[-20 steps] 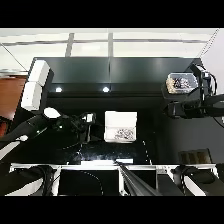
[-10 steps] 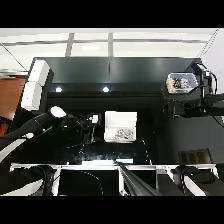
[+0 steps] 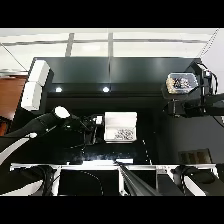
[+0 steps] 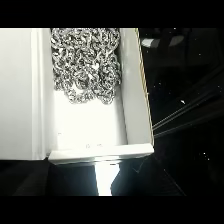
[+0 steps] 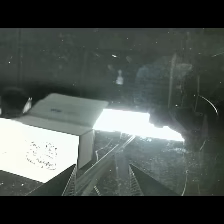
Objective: Fold the box and place the chain.
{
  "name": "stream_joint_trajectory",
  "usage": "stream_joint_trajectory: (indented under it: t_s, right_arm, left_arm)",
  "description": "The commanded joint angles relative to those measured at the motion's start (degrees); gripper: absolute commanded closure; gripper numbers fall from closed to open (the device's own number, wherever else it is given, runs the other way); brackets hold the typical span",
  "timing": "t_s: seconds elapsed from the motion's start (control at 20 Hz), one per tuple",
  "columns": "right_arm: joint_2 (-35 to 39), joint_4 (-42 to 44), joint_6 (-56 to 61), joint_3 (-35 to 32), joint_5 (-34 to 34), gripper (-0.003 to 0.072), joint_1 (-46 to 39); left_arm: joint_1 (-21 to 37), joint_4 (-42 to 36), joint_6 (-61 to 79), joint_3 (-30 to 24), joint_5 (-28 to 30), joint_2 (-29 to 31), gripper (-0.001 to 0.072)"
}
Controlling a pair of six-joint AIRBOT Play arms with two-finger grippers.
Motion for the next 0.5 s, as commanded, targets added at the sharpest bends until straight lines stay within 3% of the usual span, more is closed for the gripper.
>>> stream_joint_trajectory:
  t_s: [0.0, 0.25, 0.3, 0.4, 0.45]
  right_arm:
    - [0.02, -0.31, -0.02, -0.04, -0.57, 0.0302, 0.02]
    - [0.02, -0.33, -0.02, -0.07, -1.99, 0.0302, 0.02]
    - [0.02, -0.33, -0.02, -0.15, -2.12, 0.0303, 0.02]
    - [0.02, -0.35, -0.04, -1.55, -2.93, 0.0302, 0.04]
    - [0.02, -0.35, -0.09, -2.89, -3.82, 0.0295, 0.04]
  left_arm:
    - [-0.61, 0.33, -0.85, 0.07, 0.94, -0.02, 0.0007]
    - [-1.09, 0.31, -2.38, 0.09, 2.86, -0.02, 0.0028]
    - [-1.31, 0.31, -3.34, 0.09, 3.98, -0.02, 0.0065]
    - [-1.42, 0.33, -3.78, 0.11, 4.24, -0.02, 0.0257]
    - [-1.42, 0.33, -3.76, 0.11, 4.15, -0.02, 0.0259]
